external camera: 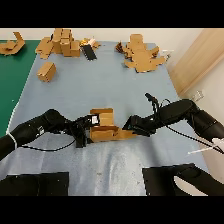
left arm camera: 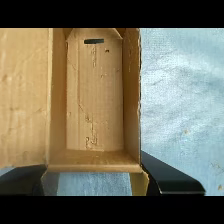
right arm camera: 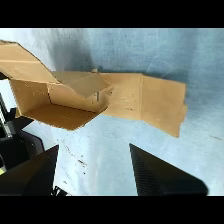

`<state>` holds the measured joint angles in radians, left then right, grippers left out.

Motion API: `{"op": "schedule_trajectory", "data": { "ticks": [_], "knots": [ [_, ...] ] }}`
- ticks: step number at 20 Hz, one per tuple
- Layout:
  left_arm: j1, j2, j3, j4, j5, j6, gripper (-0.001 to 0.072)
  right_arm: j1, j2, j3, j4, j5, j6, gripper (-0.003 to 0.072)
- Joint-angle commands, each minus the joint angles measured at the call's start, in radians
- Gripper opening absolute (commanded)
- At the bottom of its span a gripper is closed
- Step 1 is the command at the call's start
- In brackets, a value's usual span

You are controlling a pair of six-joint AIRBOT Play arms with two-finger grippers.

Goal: Fold the box.

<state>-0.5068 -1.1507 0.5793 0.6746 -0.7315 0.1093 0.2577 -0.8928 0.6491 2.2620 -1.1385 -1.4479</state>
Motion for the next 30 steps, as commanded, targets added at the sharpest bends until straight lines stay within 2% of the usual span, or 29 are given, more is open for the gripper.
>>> {"op": "schedule_trajectory", "data": {
  "ticks": [1, 4, 10, 11, 13, 15, 18, 22, 24, 27, 30],
  "knots": [
    [0.002, -0.010, -0.014, -0.002, 0.024, 0.007, 0.0380, 0.000, 0.001, 0.000, -0.003, 0.025, 0.000, 0.0720],
    [0.002, -0.024, -0.016, -0.006, 0.025, 0.009, 0.0380, 0.000, 0.001, 0.000, -0.004, 0.027, -0.001, 0.0692],
    [0.002, -0.051, -0.015, -0.010, 0.025, 0.015, 0.0380, 0.000, 0.001, 0.000, -0.004, 0.034, 0.000, 0.0692],
    [0.002, -0.063, -0.015, -0.012, 0.025, 0.020, 0.0381, 0.000, 0.000, 0.000, -0.003, 0.034, 0.000, 0.0664],
    [0.001, -0.074, -0.015, -0.037, 0.024, 0.045, 0.0380, 0.001, 0.001, 0.000, -0.002, 0.032, 0.000, 0.0359],
    [0.002, -0.074, -0.015, -0.067, 0.024, 0.075, 0.0380, 0.016, -0.002, 0.000, 0.002, 0.020, 0.001, 0.0001],
    [0.002, -0.074, -0.015, -0.077, 0.023, 0.079, 0.0380, 0.068, -0.042, 0.000, 0.101, 0.051, -0.043, 0.0004],
    [0.002, -0.074, -0.015, -0.076, 0.023, 0.083, 0.0380, 0.103, -0.189, 0.024, 0.431, 0.188, -0.364, 0.0003],
    [0.002, -0.074, -0.015, -0.077, 0.022, 0.083, 0.0380, 0.103, -0.256, 0.073, 0.443, 0.234, -0.414, 0.0003],
    [0.002, -0.074, -0.015, -0.077, 0.022, 0.083, 0.0380, 0.104, -0.381, 0.166, 0.441, 0.240, -0.478, 0.0003],
    [0.002, -0.074, -0.015, -0.076, 0.016, 0.083, 0.0380, 0.103, -0.486, 0.197, 0.429, 0.245, -0.526, 0.0003]
  ]
}}
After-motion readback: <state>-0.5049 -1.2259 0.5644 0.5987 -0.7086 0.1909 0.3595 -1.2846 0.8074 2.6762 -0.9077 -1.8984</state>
